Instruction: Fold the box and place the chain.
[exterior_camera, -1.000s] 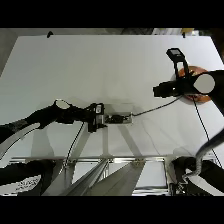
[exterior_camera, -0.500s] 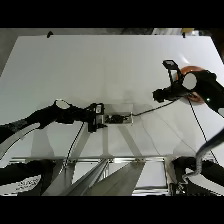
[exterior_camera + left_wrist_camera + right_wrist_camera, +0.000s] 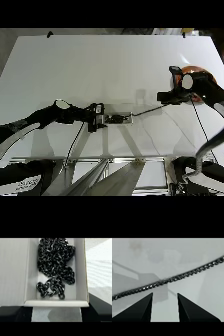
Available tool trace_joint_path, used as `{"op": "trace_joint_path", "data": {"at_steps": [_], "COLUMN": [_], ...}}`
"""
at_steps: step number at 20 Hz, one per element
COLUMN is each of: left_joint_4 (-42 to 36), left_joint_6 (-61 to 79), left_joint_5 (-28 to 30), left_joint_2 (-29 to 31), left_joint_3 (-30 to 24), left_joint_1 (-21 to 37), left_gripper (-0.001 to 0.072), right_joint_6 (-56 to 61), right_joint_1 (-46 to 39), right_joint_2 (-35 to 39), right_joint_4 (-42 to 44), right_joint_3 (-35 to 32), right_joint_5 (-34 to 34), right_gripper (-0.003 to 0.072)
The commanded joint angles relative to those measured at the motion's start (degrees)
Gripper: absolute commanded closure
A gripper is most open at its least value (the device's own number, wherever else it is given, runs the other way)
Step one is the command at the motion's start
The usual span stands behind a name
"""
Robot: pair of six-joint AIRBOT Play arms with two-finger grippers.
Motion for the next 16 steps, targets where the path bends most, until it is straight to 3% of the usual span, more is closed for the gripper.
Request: {"op": "trace_joint_path", "data": {"at_steps": [1, 4, 6, 12, 16], "left_joint_4": [0.02, 0.02, 0.02, 0.02, 0.02], "left_joint_6": [0.0, 0.0, 0.0, 0.0, 0.0], "left_joint_5": [0.02, 0.0, 0.0, 0.0, 0.02], "left_joint_2": [0.02, 0.02, 0.02, 0.02, 0.02], "left_joint_3": [-0.02, -0.02, -0.02, -0.02, -0.02], "left_joint_1": [0.02, 0.02, 0.02, 0.02, 0.02], "left_gripper": [0.0398, 0.0398, 0.0398, 0.0398, 0.0398], "right_joint_6": [1.4, 1.55, 1.62, 1.6, 1.53], "right_joint_1": [-1.31, -1.31, -1.31, -1.31, -1.31], "right_joint_2": [-0.15, -0.15, -0.17, -0.55, -1.55], "right_joint_4": [-0.35, 0.11, 0.11, 0.11, 0.13], "right_joint_3": [-0.02, -0.11, -0.11, -0.13, -0.15], "right_joint_5": [0.5, -0.22, -1.01, -1.73, -1.79], "right_gripper": [0.0352, 0.0353, 0.0402, 0.0401, 0.0327]}}
